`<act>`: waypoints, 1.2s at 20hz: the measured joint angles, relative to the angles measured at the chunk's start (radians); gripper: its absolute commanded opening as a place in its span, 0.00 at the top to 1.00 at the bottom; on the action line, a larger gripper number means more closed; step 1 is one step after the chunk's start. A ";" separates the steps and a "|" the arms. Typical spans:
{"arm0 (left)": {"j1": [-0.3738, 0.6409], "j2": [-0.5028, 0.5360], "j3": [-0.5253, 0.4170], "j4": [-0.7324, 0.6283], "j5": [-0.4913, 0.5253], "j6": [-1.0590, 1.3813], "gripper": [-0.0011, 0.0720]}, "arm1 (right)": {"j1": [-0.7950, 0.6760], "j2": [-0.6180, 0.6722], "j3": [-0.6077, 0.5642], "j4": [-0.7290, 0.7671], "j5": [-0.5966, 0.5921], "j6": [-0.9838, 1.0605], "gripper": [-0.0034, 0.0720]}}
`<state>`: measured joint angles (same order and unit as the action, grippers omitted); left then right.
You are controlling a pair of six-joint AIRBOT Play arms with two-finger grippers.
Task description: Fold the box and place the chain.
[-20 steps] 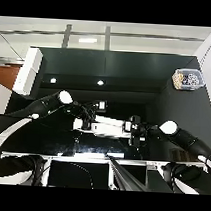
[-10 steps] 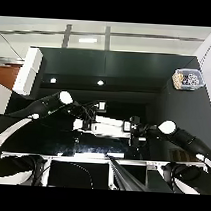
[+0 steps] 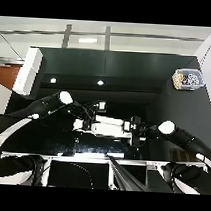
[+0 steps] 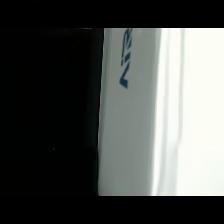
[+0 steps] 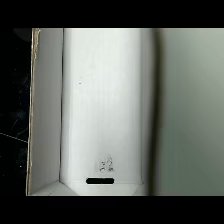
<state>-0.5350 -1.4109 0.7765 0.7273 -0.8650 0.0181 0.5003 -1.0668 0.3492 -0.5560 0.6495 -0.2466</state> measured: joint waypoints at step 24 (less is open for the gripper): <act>0.114 0.156 0.000 0.206 -0.094 -0.326 0.18 | 0.000 0.000 0.000 -0.005 -0.004 0.003 0.32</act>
<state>-0.4213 -1.2545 0.7765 0.9337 -0.9592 -0.3077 0.5003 -1.0668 0.3492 -0.5613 0.6456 -0.2436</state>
